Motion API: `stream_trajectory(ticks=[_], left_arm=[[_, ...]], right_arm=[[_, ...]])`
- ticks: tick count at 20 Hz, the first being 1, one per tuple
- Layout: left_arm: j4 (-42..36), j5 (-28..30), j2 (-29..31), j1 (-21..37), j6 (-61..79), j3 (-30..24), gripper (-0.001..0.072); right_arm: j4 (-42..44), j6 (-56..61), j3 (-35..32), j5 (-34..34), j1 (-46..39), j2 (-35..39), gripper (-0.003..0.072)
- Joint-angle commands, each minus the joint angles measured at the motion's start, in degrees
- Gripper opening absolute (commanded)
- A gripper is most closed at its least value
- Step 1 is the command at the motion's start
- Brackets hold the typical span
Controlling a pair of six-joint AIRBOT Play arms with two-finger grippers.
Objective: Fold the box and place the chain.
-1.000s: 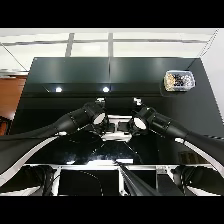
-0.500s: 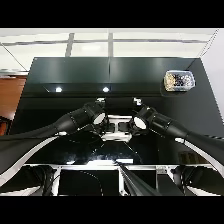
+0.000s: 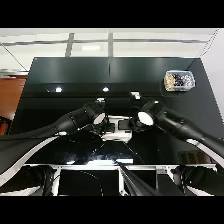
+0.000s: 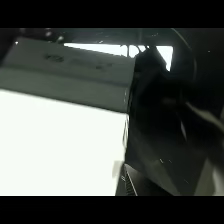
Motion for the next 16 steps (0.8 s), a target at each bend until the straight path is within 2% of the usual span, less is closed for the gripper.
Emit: stream_trajectory(ticks=[1, 3, 5, 7, 8, 9, 11, 13, 14, 15, 16], left_arm=[[0.1, -0.2, 0.0, 0.1, 0.0, 0.0, 0.0031], [0.1, -0.2, 0.0, 0.1, 0.0, 0.0, 0.0031], [0.1, -0.2, 0.0, 0.0, 0.0, 0.0, 0.0031], [0.1, -0.2, 0.0, 0.1, 0.0, 0.0, 0.0031], [0.1, -0.2, 0.0, 0.1, 0.0, 0.0, 0.0031], [0.1, -0.2, 0.0, 0.1, 0.0, 0.0, 0.0031], [0.0, -0.2, 0.0, 0.0, 0.0, 0.0, 0.0031], [0.0, -0.1, 0.0, 0.0, 0.0, 0.0, 0.0031], [0.0, -0.2, 0.0, 0.1, 0.0, 0.0, 0.0031], [0.0, -0.2, 0.0, 0.0, 0.0, 0.0, 0.0031], [0.0, -0.1, 0.0, 0.0, 0.0, 0.0, 0.0031]], right_arm=[[-1.8, -7.2, 1.2, 8.8, -1.1, 8.0, 0.0328], [-8.1, -9.9, 1.1, 13.6, -2.2, 13.7, 0.0328], [-25.4, -8.3, 0.0, 18.2, -2.3, 18.4, 0.0328], [-40.9, -4.4, -4.1, 17.5, -4.0, 21.2, 0.0328], [-43.6, -2.5, -6.3, 15.5, -6.3, 21.3, 0.0328], [-43.5, -1.7, -8.9, 10.3, -9.8, 21.2, 0.0328], [-40.5, 0.8, -13.2, -3.2, -17.9, 20.9, 0.0327], [-37.4, 2.6, -13.0, -12.2, -26.9, 19.0, 0.0332], [-35.3, 2.4, -12.4, -16.4, -31.2, 17.9, 0.0608], [-31.7, -1.0, -11.6, -20.5, -34.9, 16.6, 0.0720], [-25.6, -8.1, -10.1, -23.2, -38.0, 14.8, 0.0720]])
